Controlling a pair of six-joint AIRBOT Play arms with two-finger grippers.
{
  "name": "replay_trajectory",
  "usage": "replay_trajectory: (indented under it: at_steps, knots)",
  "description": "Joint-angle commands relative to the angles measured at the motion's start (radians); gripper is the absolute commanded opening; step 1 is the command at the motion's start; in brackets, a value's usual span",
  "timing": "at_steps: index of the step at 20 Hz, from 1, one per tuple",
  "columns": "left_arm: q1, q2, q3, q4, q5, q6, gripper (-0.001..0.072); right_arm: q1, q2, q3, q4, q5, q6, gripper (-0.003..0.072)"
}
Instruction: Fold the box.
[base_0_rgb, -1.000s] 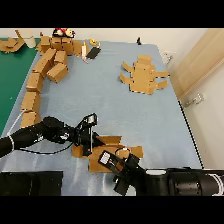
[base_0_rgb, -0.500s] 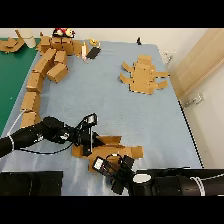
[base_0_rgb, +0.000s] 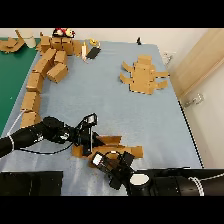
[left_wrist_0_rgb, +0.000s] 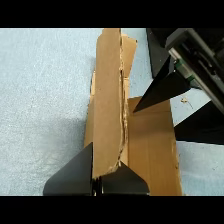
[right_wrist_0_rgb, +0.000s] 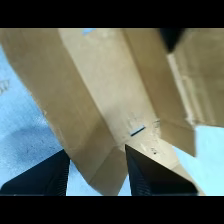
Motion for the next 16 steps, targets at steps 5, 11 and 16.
replay_trajectory:
  at_steps: [5,11,16]
  knots:
    - [0.001,0.001,0.001,0.000,0.000,0.000,0.0012,0.000,0.016,0.028,-0.051,-0.047,0.003,0.0519]
    - [0.001,0.001,0.001,0.000,0.000,0.000,0.0012,0.000,0.020,0.028,-0.082,-0.001,-0.008,0.0568]
    - [0.001,0.001,0.001,0.000,0.000,0.000,0.0012,0.000,0.035,0.028,-0.066,0.043,-0.027,0.0713]
